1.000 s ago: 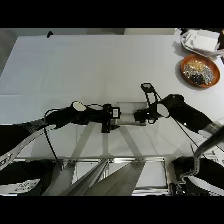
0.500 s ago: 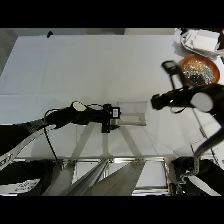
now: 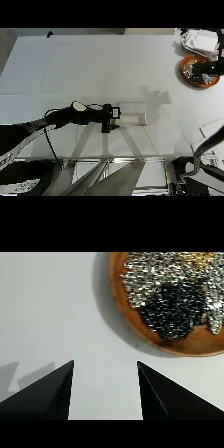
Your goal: Fold the box and place the chain.
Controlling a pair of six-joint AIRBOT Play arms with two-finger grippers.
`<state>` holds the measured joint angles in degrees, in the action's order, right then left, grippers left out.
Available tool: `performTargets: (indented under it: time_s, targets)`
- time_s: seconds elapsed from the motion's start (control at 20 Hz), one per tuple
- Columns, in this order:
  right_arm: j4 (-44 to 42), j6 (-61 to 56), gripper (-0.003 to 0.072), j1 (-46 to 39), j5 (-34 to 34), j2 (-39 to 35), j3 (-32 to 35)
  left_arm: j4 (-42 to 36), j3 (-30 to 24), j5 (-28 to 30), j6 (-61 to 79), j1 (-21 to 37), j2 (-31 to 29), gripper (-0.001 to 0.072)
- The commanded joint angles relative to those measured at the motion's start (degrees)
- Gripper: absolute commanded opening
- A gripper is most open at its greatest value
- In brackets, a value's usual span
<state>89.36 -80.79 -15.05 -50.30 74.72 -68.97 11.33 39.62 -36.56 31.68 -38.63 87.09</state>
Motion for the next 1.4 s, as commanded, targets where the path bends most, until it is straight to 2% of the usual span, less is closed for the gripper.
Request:
performTargets:
  time_s: [0.0,0.15,0.35,0.5,0.9,0.95,1.05,1.1,1.35]
  targets:
    - [-1.20,1.22,0.0400,-7.45,-1.40,13.73,-9.25,0.00,0.00,-0.11,0.02,-0.02,-0.04,0.0088]
    - [-1.51,1.38,0.0399,-8.72,-0.90,20.52,-13.64,0.00,0.00,-0.13,0.02,-0.02,-0.04,0.0088]
    - [-1.51,1.81,0.0396,-8.76,1.38,24.96,-14.29,0.00,0.00,-0.13,0.02,-0.02,-0.04,0.0088]
    - [-1.05,2.56,0.0323,-8.76,2.23,26.88,-14.29,0.00,0.00,-0.11,0.02,-0.02,-0.04,0.0088]
    - [-1.05,3.32,0.0314,-8.76,2.93,29.11,-14.29,0.00,0.00,-0.13,0.02,-0.02,-0.04,0.0088]
    - [-1.07,3.32,0.0265,-8.76,2.75,29.18,-14.29,0.00,0.00,-0.13,0.02,-0.02,-0.04,0.0088]
    - [-1.07,3.32,0.0100,-8.76,2.29,29.03,-14.29,0.00,0.00,-0.13,0.02,-0.02,-0.04,0.0088]
    - [-1.07,3.32,0.0046,-8.76,1.79,28.96,-14.29,0.00,0.00,-0.13,0.02,-0.02,-0.04,0.0088]
    - [-1.05,3.32,0.0011,-8.76,-0.07,25.92,-14.29,0.00,0.00,-0.13,0.02,-0.02,-0.04,0.0088]
